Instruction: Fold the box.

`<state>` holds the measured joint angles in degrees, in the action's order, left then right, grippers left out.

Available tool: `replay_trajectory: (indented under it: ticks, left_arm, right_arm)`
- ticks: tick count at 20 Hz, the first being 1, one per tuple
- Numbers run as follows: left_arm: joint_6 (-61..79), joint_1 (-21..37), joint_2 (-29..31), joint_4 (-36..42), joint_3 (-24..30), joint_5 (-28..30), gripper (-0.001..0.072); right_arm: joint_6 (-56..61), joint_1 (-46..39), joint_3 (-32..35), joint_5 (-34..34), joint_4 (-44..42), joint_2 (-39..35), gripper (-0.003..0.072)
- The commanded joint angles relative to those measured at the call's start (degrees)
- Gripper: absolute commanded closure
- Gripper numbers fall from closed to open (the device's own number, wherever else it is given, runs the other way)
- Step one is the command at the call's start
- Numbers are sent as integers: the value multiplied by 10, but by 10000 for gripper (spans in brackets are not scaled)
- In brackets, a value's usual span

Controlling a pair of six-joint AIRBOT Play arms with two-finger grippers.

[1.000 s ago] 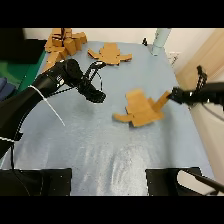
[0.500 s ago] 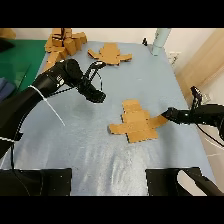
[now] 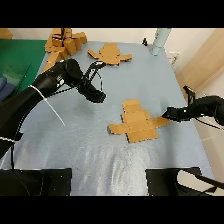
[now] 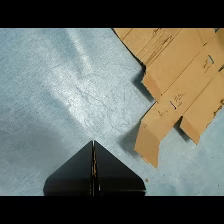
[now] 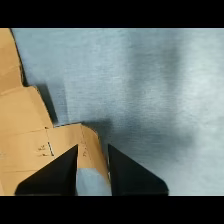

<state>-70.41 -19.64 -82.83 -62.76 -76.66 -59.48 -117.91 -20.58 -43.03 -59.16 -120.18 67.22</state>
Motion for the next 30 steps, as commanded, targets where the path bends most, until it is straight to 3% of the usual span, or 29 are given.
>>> replay_trajectory:
  ticks: [1, 7, 8, 9, 10, 11, 12, 17, 21, 26, 30]
  left_arm:
    - [0, 0, 0, 9, 0, 1, 698]
    - [-1, 0, 0, 35, 0, 5, 697]
    - [0, 0, 0, 35, 0, 6, 695]
    - [0, 0, 0, 35, 0, 8, 581]
    - [-2, 1, 0, 35, 0, 14, 223]
    - [-13, 2, 0, 35, 0, 20, 92]
    - [-14, 3, 0, 36, 0, 23, 92]
    - [-14, 26, 0, 36, 0, -20, 92]
    - [-9, 85, 0, 52, 31, -96, 92]
    - [50, 122, 0, 141, 118, -55, 91]
    - [117, 121, -12, 228, 140, -30, 91]
  right_arm:
    - [-38, 4, -37, -65, 2, 68, 387]
    - [-57, 29, -72, -111, -35, 132, 424]
    - [-61, 37, -76, -120, -35, 134, 550]
    - [-62, 46, -77, -123, -38, 136, 566]
    - [-60, 54, -77, -123, -57, 136, 580]
    - [-60, 64, -77, -124, -88, 136, 639]
    - [-57, 78, -77, -125, -122, 135, 685]
    - [-49, 166, -25, -106, -218, 115, 686]
    - [-75, 210, 100, 17, -244, 6, 686]
    - [-81, 284, 211, 113, -235, -150, 686]
    - [-80, 300, 223, 113, -223, -169, 686]
